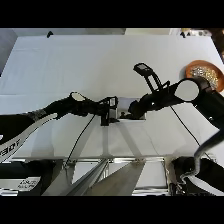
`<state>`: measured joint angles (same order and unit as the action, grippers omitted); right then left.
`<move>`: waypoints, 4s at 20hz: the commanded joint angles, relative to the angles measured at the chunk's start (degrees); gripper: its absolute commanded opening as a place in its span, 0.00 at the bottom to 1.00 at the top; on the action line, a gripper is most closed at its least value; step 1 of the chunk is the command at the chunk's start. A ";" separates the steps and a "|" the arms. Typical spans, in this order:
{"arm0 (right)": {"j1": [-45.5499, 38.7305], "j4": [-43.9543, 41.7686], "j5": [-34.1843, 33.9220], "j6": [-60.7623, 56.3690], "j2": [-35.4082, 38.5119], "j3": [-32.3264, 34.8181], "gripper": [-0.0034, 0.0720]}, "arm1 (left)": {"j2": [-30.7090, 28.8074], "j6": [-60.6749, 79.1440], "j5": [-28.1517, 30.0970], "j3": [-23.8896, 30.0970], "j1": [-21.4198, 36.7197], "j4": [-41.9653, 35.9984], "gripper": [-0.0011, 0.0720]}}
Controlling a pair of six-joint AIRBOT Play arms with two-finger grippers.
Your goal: Fold the box and place the chain.
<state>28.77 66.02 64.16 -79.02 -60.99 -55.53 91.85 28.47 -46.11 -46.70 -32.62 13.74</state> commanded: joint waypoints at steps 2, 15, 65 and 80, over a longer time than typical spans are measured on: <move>-2.73 7.13 6.45 1.84 -0.26 -6.86 0.58 | -0.02 0.00 0.02 0.02 0.02 -0.02 0.20; -22.82 18.34 5.68 -3.65 -8.61 -9.42 0.67 | -0.02 0.00 0.02 0.02 0.02 0.00 0.20; -22.77 25.68 -9.07 -11.78 -22.43 0.48 0.07 | -0.02 0.00 0.02 0.02 0.02 0.00 0.20; -22.01 -3.15 13.05 2.27 13.51 0.50 0.07 | -0.02 0.02 0.02 0.02 0.02 0.00 0.20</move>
<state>6.22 71.37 74.54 -79.00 -54.28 -54.98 91.85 28.47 -46.09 -46.70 -32.62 13.72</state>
